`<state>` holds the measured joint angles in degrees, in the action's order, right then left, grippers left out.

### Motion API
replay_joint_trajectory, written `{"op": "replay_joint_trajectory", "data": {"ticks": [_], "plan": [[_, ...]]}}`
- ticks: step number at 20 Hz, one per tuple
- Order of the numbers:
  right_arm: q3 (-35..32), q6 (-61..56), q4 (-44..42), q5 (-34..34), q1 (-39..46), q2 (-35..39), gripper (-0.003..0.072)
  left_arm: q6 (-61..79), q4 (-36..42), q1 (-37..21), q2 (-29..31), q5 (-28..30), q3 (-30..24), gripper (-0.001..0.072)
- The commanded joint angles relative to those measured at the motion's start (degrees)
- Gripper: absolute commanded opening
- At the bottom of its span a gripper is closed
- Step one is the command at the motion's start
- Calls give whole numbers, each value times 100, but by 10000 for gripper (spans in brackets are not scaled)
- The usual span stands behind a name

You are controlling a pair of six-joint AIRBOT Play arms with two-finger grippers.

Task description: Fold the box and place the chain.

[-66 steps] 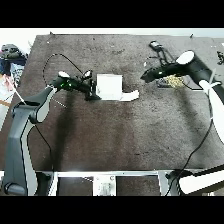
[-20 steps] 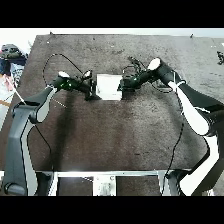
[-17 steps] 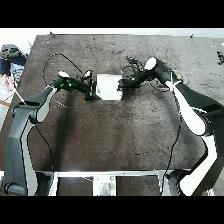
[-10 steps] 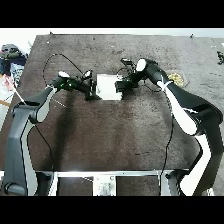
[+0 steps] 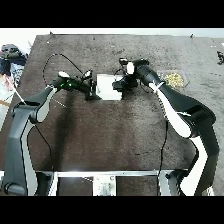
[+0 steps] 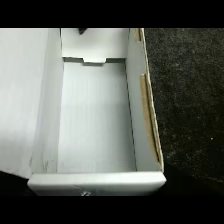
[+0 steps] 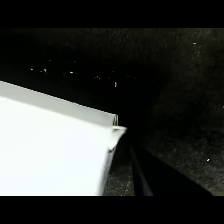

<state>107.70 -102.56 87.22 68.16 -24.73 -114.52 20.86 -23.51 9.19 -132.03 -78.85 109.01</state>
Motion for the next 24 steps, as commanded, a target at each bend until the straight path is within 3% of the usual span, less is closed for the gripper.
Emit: {"op": "replay_joint_trajectory", "data": {"ticks": [1,14,16,24], "plan": [[15,-472,251,59,-103,-94,345,2,-2,-7,0,0,-2,455],[15,-1182,715,-109,-273,-195,313,2,-2,-7,0,0,-2,455],[15,-1198,704,-166,-306,-195,152,2,-2,-7,0,2,-2,455],[15,-1325,710,-107,-313,-221,145,2,-2,-7,0,2,-2,455]]}}
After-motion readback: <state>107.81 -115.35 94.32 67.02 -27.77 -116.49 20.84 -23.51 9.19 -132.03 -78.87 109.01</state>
